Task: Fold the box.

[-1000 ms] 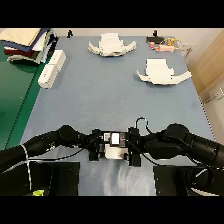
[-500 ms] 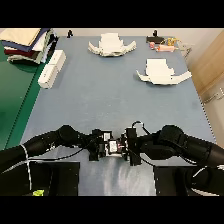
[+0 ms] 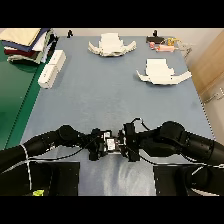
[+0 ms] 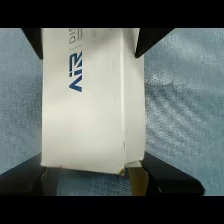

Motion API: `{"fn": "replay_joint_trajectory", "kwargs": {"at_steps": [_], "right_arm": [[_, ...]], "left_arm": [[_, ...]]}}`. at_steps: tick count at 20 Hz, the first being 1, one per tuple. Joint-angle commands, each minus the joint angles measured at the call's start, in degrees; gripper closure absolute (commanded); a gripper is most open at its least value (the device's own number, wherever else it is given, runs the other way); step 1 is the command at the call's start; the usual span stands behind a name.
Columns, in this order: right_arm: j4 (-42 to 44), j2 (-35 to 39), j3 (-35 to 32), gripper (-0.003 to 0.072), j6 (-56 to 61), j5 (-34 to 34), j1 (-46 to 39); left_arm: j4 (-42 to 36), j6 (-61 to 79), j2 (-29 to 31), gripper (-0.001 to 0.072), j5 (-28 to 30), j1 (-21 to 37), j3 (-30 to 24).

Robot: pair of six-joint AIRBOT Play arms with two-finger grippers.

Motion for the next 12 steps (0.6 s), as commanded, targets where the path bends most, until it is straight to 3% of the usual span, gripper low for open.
{"fn": "replay_joint_trajectory", "kwargs": {"at_steps": [1,6,8,10,12], "right_arm": [[-0.11,-0.04,0.63,0.0161,0.15,-1.09,0.07],[-0.13,-0.07,0.63,0.0173,0.15,-2.21,0.07],[-0.13,-0.07,0.63,0.0312,0.17,-2.21,0.04],[-0.09,-0.2,0.61,0.0333,0.17,-2.19,0.07],[0.2,-0.42,0.61,0.0407,0.2,-2.19,0.07]], "left_arm": [[0.02,0.02,0.02,0.0256,-0.13,-0.04,0.04],[0.02,0.02,0.02,0.0257,-0.13,-0.04,0.04],[0.02,0.02,0.02,0.0257,-0.13,-0.04,0.04],[0.02,0.02,0.02,0.0257,-0.13,-0.04,0.04],[0.02,0.02,0.02,0.0257,-0.13,-0.04,0.04]]}}
